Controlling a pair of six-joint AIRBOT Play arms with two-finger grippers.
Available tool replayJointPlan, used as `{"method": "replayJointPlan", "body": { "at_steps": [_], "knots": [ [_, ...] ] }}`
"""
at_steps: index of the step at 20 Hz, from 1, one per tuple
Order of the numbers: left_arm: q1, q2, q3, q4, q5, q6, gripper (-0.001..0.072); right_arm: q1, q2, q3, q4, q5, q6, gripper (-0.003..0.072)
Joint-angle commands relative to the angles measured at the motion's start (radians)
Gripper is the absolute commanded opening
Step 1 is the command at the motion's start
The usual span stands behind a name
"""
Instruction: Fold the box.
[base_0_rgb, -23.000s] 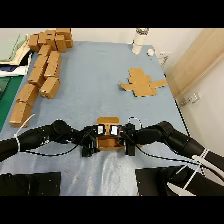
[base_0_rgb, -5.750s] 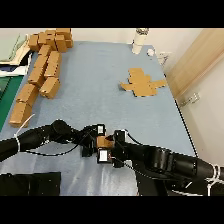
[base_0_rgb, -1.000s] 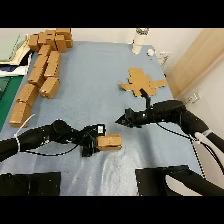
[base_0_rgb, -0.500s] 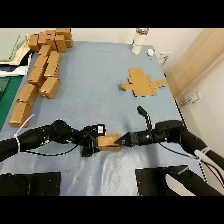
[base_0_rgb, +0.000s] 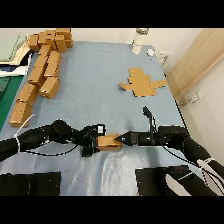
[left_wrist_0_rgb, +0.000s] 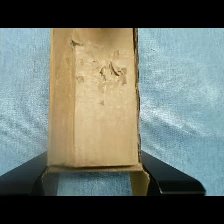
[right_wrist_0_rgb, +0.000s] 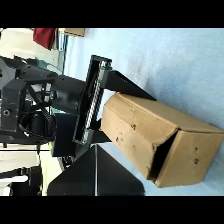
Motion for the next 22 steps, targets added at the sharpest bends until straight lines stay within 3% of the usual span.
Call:
{"method": "replayJointPlan", "body": {
  "at_steps": [1, 13, 22],
  "knots": [
    [0.000, 0.000, 0.001, 0.000, 0.000, 0.000, 0.0528, 0.000, 0.004, -0.003, -0.026, -0.002, 0.010, 0.0002],
    [0.000, 0.000, 0.001, 0.000, 0.000, 0.000, 0.0528, 0.000, -0.002, -0.006, -0.108, 0.056, 0.051, 0.0002],
    [0.000, 0.000, 0.001, 0.000, 0.000, 0.000, 0.0528, 0.000, -0.093, -0.006, -0.111, 0.057, 0.039, 0.0001]
  ]
}}
